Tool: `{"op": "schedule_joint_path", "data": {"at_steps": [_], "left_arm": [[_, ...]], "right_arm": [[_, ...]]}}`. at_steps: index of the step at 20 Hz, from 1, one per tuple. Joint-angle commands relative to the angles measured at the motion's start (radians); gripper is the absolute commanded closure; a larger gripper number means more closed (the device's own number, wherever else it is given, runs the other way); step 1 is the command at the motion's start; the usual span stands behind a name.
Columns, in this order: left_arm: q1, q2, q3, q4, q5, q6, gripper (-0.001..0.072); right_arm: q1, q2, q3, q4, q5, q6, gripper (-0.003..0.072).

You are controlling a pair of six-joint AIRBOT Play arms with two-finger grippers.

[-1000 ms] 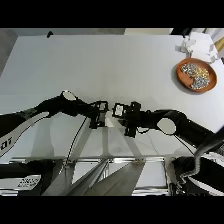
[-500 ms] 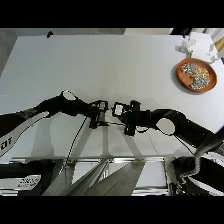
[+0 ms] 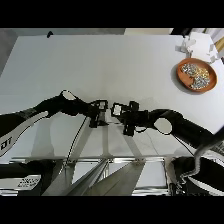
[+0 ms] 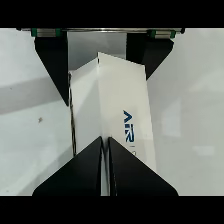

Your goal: Fold the box and place the chain.

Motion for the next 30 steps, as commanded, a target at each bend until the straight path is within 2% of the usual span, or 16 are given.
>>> {"op": "schedule_joint_path", "data": {"at_steps": [1,6,12,16,22,28,30], "left_arm": [[0.0,0.0,0.0,0.004,-0.005,0.002,0.0437],[0.0,0.0,0.0,0.004,-0.005,0.002,0.0437],[0.0,0.0,0.0,0.003,-0.005,0.002,0.0437],[0.0,0.0,0.0,0.003,-0.005,0.002,0.0437],[0.0,0.0,0.0,0.004,-0.005,0.002,0.0437],[0.0,0.0,0.0,0.004,-0.005,0.002,0.0437],[0.0,0.0,0.0,0.004,-0.005,0.002,0.0437]], "right_arm": [[0.0,-0.009,0.0,-0.014,-0.025,0.0,0.0649],[-0.001,-0.008,0.0,-0.065,-0.052,0.003,0.0667],[0.0,-0.009,-0.003,-0.07,0.015,0.028,0.0667],[0.0,-0.009,-0.003,-0.069,-0.09,0.031,0.0667],[-0.001,-0.008,-0.003,-0.081,-0.108,0.03,0.0667],[-0.001,-0.006,-0.002,-0.08,-0.094,0.03,0.0667],[0.0,-0.007,-0.003,-0.076,-0.055,0.031,0.0667]]}}
